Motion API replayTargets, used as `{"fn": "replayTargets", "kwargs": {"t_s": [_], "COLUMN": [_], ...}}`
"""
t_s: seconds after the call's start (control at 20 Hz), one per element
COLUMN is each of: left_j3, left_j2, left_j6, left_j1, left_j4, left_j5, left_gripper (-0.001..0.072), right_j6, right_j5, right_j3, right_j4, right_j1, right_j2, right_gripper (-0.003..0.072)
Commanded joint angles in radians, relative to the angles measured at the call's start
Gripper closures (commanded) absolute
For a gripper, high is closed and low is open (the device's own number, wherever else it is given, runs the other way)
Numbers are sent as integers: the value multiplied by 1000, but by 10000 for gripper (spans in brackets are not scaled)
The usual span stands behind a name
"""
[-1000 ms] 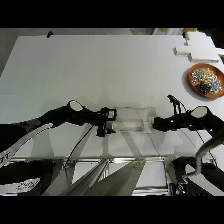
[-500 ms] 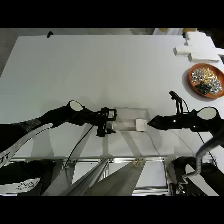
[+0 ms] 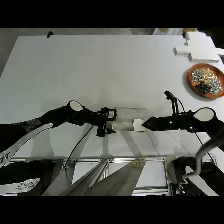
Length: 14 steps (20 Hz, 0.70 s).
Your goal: Fold the box and place the chain.
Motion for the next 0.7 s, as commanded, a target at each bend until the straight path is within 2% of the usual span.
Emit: {"fn": "replayTargets", "kwargs": {"t_s": [0.0,0.25,0.65], "left_j3": [0,0,0], "left_j2": [1,1,1], "left_j6": [0,0,0], "left_j1": [1,1,0], "left_j4": [0,0,0], "left_j5": [0,0,0], "left_gripper": [437,437,437], "right_j6": [100,430,831], "right_j5": [-80,-118,-114], "right_j3": [13,117,272], "right_j4": [-37,-313,-603], "right_j1": [74,240,446], "right_j2": [-1,-45,-211], "right_gripper": [388,388,389]}}
